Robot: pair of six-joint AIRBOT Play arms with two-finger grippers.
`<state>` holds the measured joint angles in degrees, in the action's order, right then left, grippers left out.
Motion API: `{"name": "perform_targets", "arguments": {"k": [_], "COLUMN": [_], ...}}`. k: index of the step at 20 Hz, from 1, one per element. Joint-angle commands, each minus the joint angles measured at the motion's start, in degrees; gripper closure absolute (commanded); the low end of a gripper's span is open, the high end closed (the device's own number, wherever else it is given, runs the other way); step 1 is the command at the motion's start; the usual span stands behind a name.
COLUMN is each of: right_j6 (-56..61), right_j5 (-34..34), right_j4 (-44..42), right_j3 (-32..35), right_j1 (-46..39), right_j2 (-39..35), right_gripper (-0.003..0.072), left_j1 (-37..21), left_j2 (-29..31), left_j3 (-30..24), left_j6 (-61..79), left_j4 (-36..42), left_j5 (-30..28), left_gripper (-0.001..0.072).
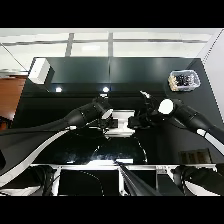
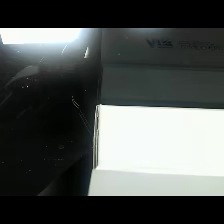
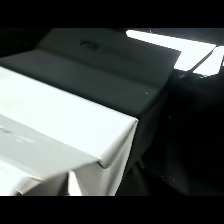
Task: Fold the box and place the chain.
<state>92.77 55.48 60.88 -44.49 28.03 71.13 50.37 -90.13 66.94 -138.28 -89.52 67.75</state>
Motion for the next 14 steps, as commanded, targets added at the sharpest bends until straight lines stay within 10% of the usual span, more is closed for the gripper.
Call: {"name": "perform_targets", "arguments": {"k": [1,14], "right_j6": [8.76,27.47], "right_j5": [-1.07,3.28], "right_j4": [9.9,22.77], "right_j3": [-2.32,-5.55], "right_j1": [4.87,12.09], "right_j2": [-0.02,3.54], "right_gripper": [0.0288,0.0332], "left_j1": [-0.07,-0.07], "left_j2": [-0.04,-0.04], "left_j3": [0.02,0.02], "left_j6": [0.04,0.04], "left_j4": [-0.02,-0.02], "left_j5": [0.0,0.0], "left_gripper": [0.068,0.0681]}}
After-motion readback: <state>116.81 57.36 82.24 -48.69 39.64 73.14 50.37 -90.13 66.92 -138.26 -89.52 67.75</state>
